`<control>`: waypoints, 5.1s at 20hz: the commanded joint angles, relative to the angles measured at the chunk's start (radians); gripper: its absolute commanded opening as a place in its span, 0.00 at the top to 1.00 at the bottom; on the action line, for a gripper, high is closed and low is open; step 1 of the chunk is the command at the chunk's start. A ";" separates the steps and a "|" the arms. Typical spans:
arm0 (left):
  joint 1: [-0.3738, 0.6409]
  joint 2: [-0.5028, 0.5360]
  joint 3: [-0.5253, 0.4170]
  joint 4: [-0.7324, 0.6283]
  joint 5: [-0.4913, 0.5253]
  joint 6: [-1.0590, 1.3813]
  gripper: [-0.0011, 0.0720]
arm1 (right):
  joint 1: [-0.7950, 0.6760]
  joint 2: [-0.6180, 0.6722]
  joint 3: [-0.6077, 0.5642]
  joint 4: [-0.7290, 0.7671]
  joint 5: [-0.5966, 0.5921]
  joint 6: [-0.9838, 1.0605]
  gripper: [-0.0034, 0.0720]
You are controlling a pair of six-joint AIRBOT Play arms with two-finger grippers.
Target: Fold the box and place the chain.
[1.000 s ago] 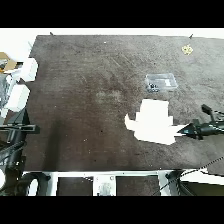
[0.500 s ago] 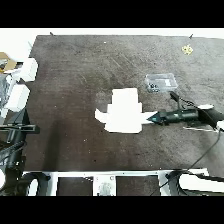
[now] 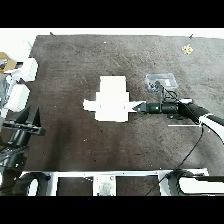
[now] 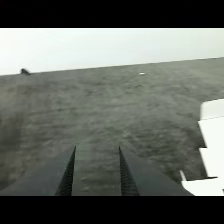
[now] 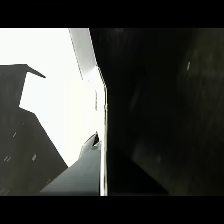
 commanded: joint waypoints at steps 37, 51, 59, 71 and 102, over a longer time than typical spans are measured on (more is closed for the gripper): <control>-0.223 -2.323 2.017 0.552 -1.249 -0.670 0.33 | 0.076 -0.094 0.082 0.051 -0.138 -0.180 0.95; -0.245 -2.329 2.017 0.544 -1.258 -0.649 0.97 | 0.076 -0.093 0.082 0.008 -0.147 -0.180 0.95; -0.245 -2.328 2.017 0.519 -1.252 -0.356 0.97 | -0.045 0.005 0.083 0.014 -0.150 -0.180 0.23; -0.246 -2.316 2.013 0.500 -1.099 0.083 0.97 | -0.095 0.073 0.083 -0.058 -0.111 -0.285 0.23; -0.245 -2.366 1.974 0.518 -1.065 0.080 0.97 | 0.223 -0.093 0.243 -0.299 -0.058 -0.872 0.07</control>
